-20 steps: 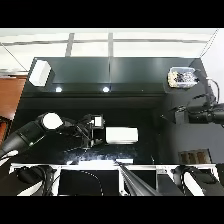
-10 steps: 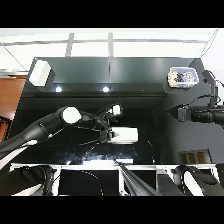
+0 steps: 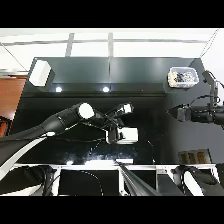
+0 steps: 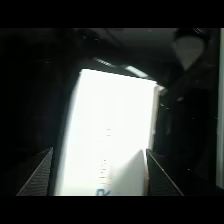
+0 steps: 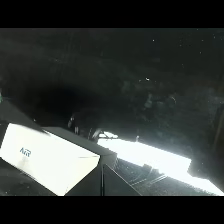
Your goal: Fold the box and place the chain.
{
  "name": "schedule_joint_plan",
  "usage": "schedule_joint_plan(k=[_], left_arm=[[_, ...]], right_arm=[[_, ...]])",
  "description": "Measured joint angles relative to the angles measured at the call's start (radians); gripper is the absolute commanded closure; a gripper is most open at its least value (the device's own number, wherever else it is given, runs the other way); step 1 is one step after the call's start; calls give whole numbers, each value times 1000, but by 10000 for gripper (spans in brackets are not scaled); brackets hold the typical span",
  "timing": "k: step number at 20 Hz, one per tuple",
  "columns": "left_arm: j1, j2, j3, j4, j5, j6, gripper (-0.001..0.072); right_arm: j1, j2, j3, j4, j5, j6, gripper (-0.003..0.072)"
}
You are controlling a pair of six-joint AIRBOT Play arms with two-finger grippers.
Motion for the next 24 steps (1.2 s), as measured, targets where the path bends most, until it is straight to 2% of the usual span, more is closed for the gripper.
schedule_joint_plan(k=[16, 19, 22, 23, 24], left_arm=[[-35, -16, 5, 85, -22, -3, -1], [-72, -24, 4, 166, 13, 24, -1], [-120, -40, 3, 211, 90, 38, 0], [-132, -46, 3, 222, 109, 40, 27], [-140, -51, 3, 230, 120, 41, 170]], right_arm=[[0, 0, 0, 0, 0, 0, 668], [0, 0, 0, 0, -2, 0, 669], [0, 0, 0, 0, -5, 0, 668], [0, 0, 0, 0, -5, 0, 668], [0, 0, 0, 0, -6, 0, 668]])
